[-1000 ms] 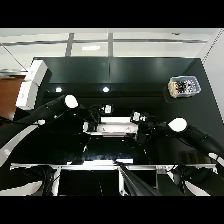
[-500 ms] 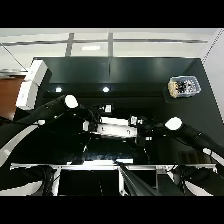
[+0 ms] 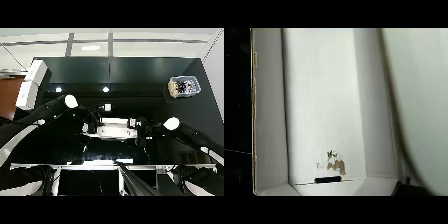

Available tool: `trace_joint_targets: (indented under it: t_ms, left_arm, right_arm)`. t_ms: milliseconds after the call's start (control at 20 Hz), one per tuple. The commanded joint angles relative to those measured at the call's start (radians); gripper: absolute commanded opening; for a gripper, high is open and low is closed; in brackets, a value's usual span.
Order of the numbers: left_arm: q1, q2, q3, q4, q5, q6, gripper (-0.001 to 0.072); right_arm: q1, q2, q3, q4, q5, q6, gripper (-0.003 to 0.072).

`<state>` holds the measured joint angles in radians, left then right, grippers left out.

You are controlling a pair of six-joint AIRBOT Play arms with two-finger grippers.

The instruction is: Fold the box and place the chain.

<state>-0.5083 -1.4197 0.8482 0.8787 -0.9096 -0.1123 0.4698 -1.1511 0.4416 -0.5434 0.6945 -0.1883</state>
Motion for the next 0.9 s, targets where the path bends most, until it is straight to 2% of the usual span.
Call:
trace_joint_targets:
  t_ms: [0, 250, 850]
  left_arm:
    - [-0.001, 0.000, 0.000, -0.001, 0.001, -0.016, 0.0025]
    - [-0.002, 0.000, 0.000, -0.001, 0.012, -0.015, 0.0026]
    - [-0.002, 0.000, 0.000, -0.001, 0.016, -0.015, 0.0026]
  right_arm:
    - [0.000, -0.001, 0.000, 0.002, -0.006, -0.004, 0.0696]
    - [0.000, -0.008, 0.000, 0.042, -0.008, -0.030, 0.0695]
    - [0.021, -0.012, 0.000, 0.026, -0.026, -0.022, 0.0696]
